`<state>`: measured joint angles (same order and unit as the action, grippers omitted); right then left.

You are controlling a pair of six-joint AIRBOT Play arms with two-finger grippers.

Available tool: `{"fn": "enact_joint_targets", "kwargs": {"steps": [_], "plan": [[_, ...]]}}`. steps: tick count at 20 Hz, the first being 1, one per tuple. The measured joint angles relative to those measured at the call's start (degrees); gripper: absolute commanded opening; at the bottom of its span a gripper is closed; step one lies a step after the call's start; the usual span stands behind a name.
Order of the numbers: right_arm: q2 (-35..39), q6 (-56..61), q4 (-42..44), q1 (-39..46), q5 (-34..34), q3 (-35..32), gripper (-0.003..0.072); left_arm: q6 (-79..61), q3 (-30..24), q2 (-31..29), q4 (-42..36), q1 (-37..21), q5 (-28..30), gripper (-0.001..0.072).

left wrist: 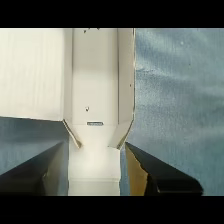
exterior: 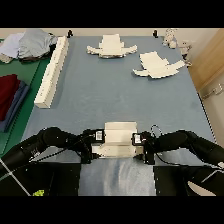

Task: Fold the box.

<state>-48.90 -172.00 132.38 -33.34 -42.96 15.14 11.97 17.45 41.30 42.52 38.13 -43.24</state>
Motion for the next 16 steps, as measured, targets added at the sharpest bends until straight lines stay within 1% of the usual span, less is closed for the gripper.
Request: {"fn": "enact_joint_targets", "kwargs": {"steps": [2, 3, 8, 13, 16], "plan": [[0.0, 0.0, 0.0, 0.0, 0.0, 0.0, 0.053, -0.3, 0.0, 1.4, -1.0, 1.2, 2.1, 0.0171], [0.0, 0.0, 0.0, 0.0, 0.0, 0.0, 0.0529, -0.4, 0.1, 1.9, -1.3, 1.6, 3.0, 0.011], [0.0, 0.0, 0.0, 0.0, 0.0, 0.0, 0.0529, -0.9, 0.3, 2.9, -3.2, 2.4, 4.6, 0.0109], [0.0, -0.1, 0.0, 0.0, 0.0, 0.0, 0.0529, -4.1, 0.3, 4.1, -7.9, 2.9, 5.7, 0.011], [0.0, -0.1, 0.0, 0.0, 0.0, 0.0, 0.0529, -5.5, 0.3, 5.2, -9.6, 4.1, 6.8, 0.0112]]}}
